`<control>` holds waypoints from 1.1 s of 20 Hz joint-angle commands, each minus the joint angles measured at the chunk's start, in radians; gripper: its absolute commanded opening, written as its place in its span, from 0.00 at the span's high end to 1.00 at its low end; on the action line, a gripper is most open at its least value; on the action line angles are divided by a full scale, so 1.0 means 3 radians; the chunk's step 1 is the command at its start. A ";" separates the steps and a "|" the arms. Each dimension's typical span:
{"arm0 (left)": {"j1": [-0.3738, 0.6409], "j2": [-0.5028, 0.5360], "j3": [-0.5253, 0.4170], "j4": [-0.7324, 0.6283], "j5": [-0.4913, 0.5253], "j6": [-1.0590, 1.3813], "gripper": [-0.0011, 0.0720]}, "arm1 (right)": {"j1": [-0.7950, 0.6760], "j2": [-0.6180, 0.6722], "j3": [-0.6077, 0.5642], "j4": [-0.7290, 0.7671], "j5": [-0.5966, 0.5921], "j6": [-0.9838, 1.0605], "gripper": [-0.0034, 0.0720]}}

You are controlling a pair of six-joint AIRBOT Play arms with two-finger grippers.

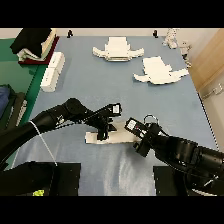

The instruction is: Fold the box.

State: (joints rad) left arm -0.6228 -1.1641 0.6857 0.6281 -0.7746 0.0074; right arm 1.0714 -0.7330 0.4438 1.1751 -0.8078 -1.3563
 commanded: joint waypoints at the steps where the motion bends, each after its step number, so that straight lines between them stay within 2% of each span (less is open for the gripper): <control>1: 0.0000 -0.0001 0.0000 0.0000 0.0001 0.0000 0.96 | -0.0381 0.0003 0.0001 0.0496 0.0174 -0.0965 0.00; 3: 0.0000 -0.0001 0.0000 0.0000 0.0000 0.0000 0.96 | -0.0844 0.0003 0.0001 0.1283 0.0277 -0.2116 0.00; 6: 0.0000 -0.0001 0.0000 0.0000 0.0001 0.0000 0.96 | -0.1638 -0.0019 0.0001 0.2661 0.0215 -0.4079 0.00; 8: 0.0000 -0.0001 -0.0001 0.0000 0.0001 0.0000 0.96 | -0.2029 -0.0114 0.0001 0.3254 0.0060 -0.4934 0.00; 10: 0.0000 -0.0001 0.0000 0.0000 0.0001 0.0000 0.96 | -0.2272 -0.0309 0.0003 0.3638 -0.0155 -0.5517 0.00; 14: 0.0000 -0.0001 0.0000 0.0000 0.0001 0.0000 0.96 | -0.2299 -0.0610 0.0003 0.3732 -0.0183 -0.5519 0.00; 19: 0.0000 -0.0001 0.0000 0.0000 0.0001 0.0000 0.96 | -0.2298 -0.0678 0.0003 0.3730 -0.0169 -0.5519 0.00; 22: 0.0000 -0.0001 0.0000 0.0001 0.0001 0.0000 0.96 | -0.2298 -0.0683 0.0001 0.3730 -0.0337 -0.5517 0.00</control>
State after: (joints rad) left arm -0.6228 -1.1641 0.6857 0.6277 -0.7746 0.0074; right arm 0.3847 -0.9306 0.4442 2.2818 -0.8646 -2.9967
